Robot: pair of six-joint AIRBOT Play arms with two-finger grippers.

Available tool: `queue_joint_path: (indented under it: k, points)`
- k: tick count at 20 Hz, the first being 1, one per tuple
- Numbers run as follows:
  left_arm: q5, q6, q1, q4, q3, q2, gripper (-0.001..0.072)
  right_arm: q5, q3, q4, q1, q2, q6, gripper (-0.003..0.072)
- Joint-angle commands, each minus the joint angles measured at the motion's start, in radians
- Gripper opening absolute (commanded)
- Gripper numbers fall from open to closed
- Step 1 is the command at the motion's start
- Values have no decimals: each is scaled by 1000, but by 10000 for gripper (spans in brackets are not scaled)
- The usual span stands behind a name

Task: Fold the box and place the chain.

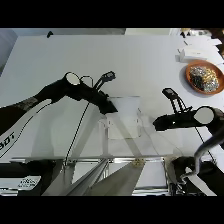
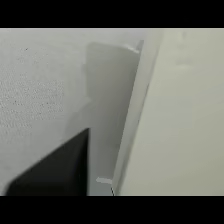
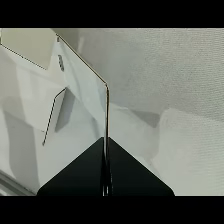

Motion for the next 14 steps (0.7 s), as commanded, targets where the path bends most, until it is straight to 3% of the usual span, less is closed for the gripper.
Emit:
queue_joint_path:
  k: [1, 3, 5, 9, 12, 14]
  points:
    - [10, 35, -5, 39, 0, -10, 128, 2, 0, 0, 1, 1, 0, 16]
    - [8, 76, -6, 72, 0, -10, 4, 6, 0, 6, 1, 1, 1, 17]
    - [12, 111, -6, 71, 0, -6, 6, 21, 1, 29, 1, 2, 0, 24]
    - [-9, 163, -9, 56, 0, 20, 5, 99, 55, 55, 1, 2, 1, 348]
    - [-90, 190, -44, 69, 0, 64, -1, 202, 138, 48, 1, 5, 1, 366]
    - [-85, 206, -105, 151, 0, 105, -2, 239, 176, 39, 1, 27, 0, 366]
